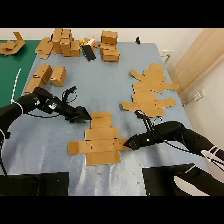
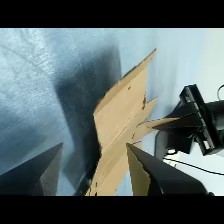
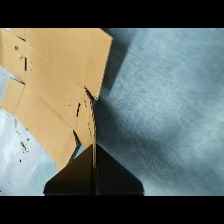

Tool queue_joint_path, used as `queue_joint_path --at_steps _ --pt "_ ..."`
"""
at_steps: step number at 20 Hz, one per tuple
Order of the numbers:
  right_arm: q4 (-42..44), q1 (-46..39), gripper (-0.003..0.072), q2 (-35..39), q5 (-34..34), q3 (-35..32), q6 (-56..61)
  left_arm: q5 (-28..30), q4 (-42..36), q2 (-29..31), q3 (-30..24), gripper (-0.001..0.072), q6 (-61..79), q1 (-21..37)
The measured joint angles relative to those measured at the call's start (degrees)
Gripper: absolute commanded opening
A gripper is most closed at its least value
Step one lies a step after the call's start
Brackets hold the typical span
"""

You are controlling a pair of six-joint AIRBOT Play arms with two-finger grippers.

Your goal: Fold the box.

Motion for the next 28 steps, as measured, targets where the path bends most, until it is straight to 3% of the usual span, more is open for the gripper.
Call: queue_joint_path --at_steps 12,13,14,15,28 --pt "1.73 0.26 0.0002 1.46 -0.35 -0.35 -1.9 -2.69 -5.95 -2.62 0.0 0.0585 5.09 -3.91" --pt "1.75 0.26 0.0002 1.46 -0.35 -0.35 -1.95 -3.69 -6.1 -2.62 0.0 0.0524 5.49 -4.24" --pt "1.75 0.26 0.0002 1.46 -0.33 -0.35 -1.97 -4.66 -6.14 -2.67 0.0 0.0337 5.79 -4.35" --pt "1.75 0.26 0.0002 1.46 -0.33 -0.35 -1.97 -5.77 -6.23 -2.67 0.0 0.0289 6.29 -4.46" --pt "1.75 0.26 0.0002 1.46 0.17 -0.37 -1.99 -10.58 -6.95 -2.73 0.0 0.0285 9.14 -4.98"
